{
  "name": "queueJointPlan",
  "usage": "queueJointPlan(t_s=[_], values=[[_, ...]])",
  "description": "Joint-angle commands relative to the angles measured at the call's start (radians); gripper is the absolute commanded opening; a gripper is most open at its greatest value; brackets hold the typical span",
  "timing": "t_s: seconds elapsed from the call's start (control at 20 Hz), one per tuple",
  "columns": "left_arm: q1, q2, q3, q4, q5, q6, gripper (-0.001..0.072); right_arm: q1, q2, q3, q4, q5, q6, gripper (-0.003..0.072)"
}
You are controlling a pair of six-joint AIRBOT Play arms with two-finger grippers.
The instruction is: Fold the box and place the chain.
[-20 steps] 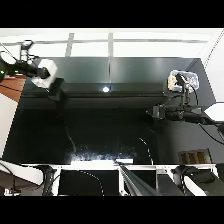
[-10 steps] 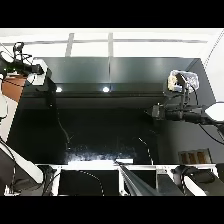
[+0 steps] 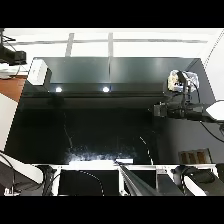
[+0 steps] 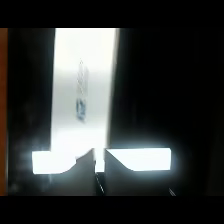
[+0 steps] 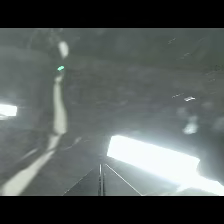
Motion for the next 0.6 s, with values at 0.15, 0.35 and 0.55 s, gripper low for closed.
queueJointPlan(t_s=[0.15, 0.35, 0.55], values=[[-0.072, 0.301, -0.164, -0.195, -0.33, -0.075, 0.0027, -0.001, 0.001, 0.142, -0.194, -0.043, 0.001, 0.0042], [-0.231, 0.658, -0.559, -0.122, 0.012, -0.062, 0.0027, 0.0, 0.002, 0.144, -0.222, -0.06, 0.009, 0.0042], [-0.343, 0.954, -1.088, -0.151, 0.27, -0.062, 0.0028, -0.001, 0.002, 0.104, -0.381, -0.053, 0.096, 0.0041]])
